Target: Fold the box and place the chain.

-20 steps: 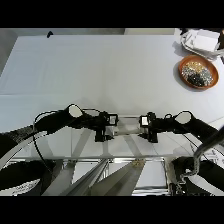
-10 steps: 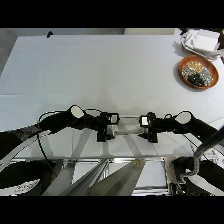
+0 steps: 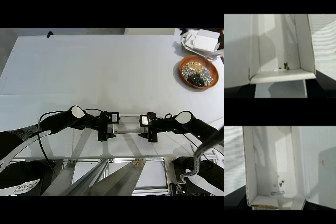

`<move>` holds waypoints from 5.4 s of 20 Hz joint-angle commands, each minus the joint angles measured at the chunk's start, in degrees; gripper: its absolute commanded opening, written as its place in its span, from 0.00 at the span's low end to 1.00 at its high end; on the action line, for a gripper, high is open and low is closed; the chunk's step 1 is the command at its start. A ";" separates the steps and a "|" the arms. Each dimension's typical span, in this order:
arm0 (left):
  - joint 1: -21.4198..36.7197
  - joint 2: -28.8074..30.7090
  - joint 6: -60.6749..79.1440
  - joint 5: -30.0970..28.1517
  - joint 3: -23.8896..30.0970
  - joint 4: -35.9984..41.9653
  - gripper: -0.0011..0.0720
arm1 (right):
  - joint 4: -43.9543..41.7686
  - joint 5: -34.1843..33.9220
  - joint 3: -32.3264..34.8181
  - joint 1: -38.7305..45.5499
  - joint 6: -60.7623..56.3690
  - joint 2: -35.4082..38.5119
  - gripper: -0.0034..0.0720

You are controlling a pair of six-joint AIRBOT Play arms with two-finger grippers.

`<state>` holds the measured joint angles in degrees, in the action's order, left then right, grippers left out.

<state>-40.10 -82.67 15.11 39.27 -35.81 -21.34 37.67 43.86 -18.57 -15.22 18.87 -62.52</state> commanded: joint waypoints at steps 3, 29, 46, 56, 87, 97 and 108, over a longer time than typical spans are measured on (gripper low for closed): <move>-0.02 -0.04 -0.07 -0.44 -0.02 0.31 0.44 | 0.04 0.11 0.00 -0.02 0.07 0.02 0.59; -0.02 -0.04 -0.07 -0.13 -0.02 0.31 0.44 | 10.45 0.31 -0.02 0.00 -14.32 9.05 0.97; -0.02 -0.04 -0.07 -0.02 -0.02 0.31 0.44 | -13.79 4.81 0.00 -0.07 -22.64 31.21 0.07; -0.02 -0.04 -0.07 -0.02 -0.02 0.31 0.44 | -14.45 -10.49 0.00 -0.07 -23.21 7.23 0.07; -0.02 -0.04 -0.07 -0.02 -0.02 0.31 0.44 | 30.80 0.68 -2.19 -0.02 -31.36 19.45 0.71; 0.00 -0.04 -0.07 -0.02 -0.02 0.31 0.44 | 16.31 4.55 -2.16 -0.07 -10.75 10.71 0.57; -0.02 -0.04 -0.07 -0.02 -0.02 0.31 0.44 | 11.54 5.99 -2.14 -0.07 -7.98 10.71 0.40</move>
<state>-40.07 -82.76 15.05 39.24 -35.83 -21.04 50.48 49.82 -20.71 -15.25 9.26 -51.77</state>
